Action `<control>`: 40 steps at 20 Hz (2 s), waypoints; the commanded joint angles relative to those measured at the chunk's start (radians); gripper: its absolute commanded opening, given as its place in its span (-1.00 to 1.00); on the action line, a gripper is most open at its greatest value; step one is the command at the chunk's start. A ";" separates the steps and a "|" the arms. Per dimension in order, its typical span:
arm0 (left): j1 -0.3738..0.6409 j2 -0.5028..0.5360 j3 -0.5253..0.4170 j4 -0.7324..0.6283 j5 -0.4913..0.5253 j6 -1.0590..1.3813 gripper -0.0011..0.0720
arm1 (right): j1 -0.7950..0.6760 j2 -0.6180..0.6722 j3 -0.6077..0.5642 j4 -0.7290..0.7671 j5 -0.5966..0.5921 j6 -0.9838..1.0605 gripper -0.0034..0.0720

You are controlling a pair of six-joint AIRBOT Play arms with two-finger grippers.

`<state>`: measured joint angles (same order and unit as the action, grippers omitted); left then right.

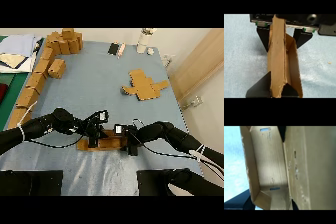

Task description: Fold the box.

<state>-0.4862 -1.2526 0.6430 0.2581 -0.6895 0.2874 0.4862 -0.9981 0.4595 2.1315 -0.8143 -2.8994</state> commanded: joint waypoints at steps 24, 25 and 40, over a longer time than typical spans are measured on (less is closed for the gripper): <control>0.000 0.000 0.000 0.000 0.001 0.000 -0.94 | 0.000 -0.017 0.000 0.002 -0.033 0.000 0.26; 0.000 0.000 0.000 -0.002 0.002 0.000 -0.94 | 0.000 -0.017 0.000 0.001 -0.033 0.000 0.26; 0.034 0.086 0.000 0.100 -0.009 -0.417 0.51 | 0.000 -0.017 0.000 0.001 -0.034 0.001 0.26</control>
<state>-0.4736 -1.2140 0.6418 0.2493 -0.6807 0.0795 0.4858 -1.0142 0.4603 2.1323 -0.8494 -2.8994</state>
